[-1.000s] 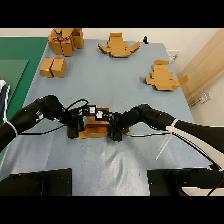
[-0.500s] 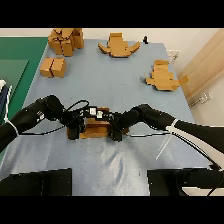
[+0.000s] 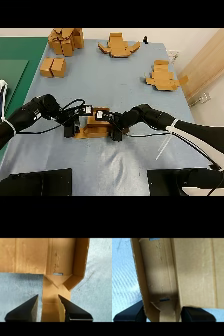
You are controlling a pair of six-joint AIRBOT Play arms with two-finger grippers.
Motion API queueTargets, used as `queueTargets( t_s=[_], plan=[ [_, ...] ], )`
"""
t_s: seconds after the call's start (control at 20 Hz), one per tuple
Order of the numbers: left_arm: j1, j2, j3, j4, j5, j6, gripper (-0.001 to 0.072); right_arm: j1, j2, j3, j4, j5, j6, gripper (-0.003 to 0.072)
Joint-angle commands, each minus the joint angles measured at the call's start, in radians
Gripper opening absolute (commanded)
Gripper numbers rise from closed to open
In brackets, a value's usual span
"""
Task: Fold the box.
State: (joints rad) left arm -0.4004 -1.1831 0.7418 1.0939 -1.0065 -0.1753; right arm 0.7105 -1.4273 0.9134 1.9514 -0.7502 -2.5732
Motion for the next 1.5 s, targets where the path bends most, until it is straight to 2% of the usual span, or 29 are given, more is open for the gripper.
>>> queueTargets(
  t_s=[0.0,0.2,0.25,0.3,0.35,0.5,0.9,1.15,1.2,1.25,1.35,1.45],
  plan=[
    [-0.036,-0.001,0.000,-0.033,0.004,0.012,0.0394,0.000,-0.001,-0.001,0.000,0.000,0.000,0.0156],
    [-0.097,-0.001,0.000,-0.035,0.013,0.034,0.0393,0.000,-0.001,-0.001,0.000,0.001,0.000,0.0156],
    [-0.101,-0.001,0.000,-0.036,0.014,0.033,0.0353,0.000,-0.001,-0.001,0.000,0.000,0.000,0.0155],
    [-0.105,-0.001,0.000,-0.037,0.016,0.033,0.0216,0.000,-0.001,-0.001,0.000,0.000,0.000,0.0156],
    [-0.105,-0.002,0.000,-0.051,0.016,0.033,0.0110,0.000,-0.001,-0.001,0.000,0.001,0.000,0.0155],
    [-0.105,-0.003,0.000,-0.076,0.016,0.033,0.0114,0.000,-0.001,-0.001,0.000,0.000,0.000,0.0155],
    [-0.070,0.031,0.036,0.009,0.002,-0.025,0.0120,0.000,-0.001,-0.001,0.000,0.000,0.000,0.0155],
    [-0.032,0.072,0.074,0.091,-0.095,-0.070,0.0120,0.000,-0.001,-0.001,-0.001,0.000,0.000,0.0156],
    [-0.015,0.072,0.074,0.095,-0.106,-0.092,0.0137,0.000,-0.001,-0.001,-0.001,0.000,0.000,0.0155],
    [0.002,0.072,0.072,0.084,-0.104,-0.107,0.0301,0.000,-0.001,-0.001,0.000,0.000,0.000,0.0156],
    [0.042,0.072,0.056,0.023,-0.077,-0.076,0.0326,0.000,-0.001,-0.002,0.000,0.000,0.000,0.0156],
    [0.100,0.072,0.015,-0.158,-0.059,0.055,0.0327,0.000,-0.001,-0.002,0.000,0.000,0.000,0.0155]
  ],
)
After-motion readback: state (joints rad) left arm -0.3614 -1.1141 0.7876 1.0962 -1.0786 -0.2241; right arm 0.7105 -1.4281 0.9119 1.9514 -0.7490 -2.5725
